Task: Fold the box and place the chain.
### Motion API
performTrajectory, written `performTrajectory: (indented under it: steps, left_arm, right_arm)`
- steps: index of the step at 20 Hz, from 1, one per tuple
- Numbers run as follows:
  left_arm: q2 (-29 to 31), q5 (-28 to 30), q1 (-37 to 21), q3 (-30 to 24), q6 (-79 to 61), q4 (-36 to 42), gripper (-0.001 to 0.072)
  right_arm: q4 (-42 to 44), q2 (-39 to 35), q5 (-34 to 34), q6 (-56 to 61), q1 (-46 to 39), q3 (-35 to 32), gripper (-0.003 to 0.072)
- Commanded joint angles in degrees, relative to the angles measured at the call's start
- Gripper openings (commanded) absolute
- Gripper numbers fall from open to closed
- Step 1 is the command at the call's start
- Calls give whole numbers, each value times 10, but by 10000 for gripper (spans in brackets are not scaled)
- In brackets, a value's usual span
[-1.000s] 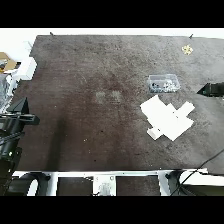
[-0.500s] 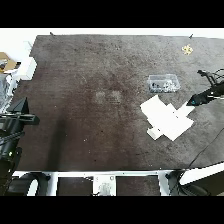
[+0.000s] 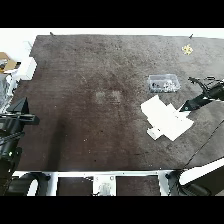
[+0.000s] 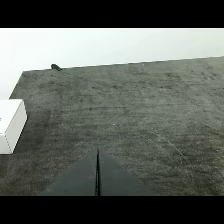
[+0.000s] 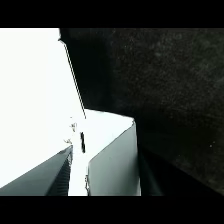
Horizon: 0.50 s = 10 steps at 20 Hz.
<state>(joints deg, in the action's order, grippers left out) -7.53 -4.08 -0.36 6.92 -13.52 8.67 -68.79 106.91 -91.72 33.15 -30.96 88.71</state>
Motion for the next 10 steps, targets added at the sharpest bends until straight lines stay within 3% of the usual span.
performTrajectory:
  steps: [1, 3, 4, 5, 6, 10]
  left_arm:
    - [0, 0, 0, 0, 0, 0, 11]
    - [0, 0, 0, 0, 0, 0, 11]
    - [0, 0, 0, 0, 0, 0, 11]
    - [0, 0, 0, 0, 0, 0, 11]
    - [0, 0, 0, 0, 0, 0, 11]
    - [0, 0, 0, 0, 0, 0, 11]
  right_arm:
    - [-1, 4, -7, -4, 0, -5, 434]
    - [3, 4, -24, -37, 0, -16, 314]
    - [18, 4, -45, -83, 0, -23, 309]
    - [42, 4, -73, -134, 0, -26, 115]
    - [57, 2, -94, -143, 0, -26, 36]
    - [79, -38, -120, -119, -1, -50, -1]
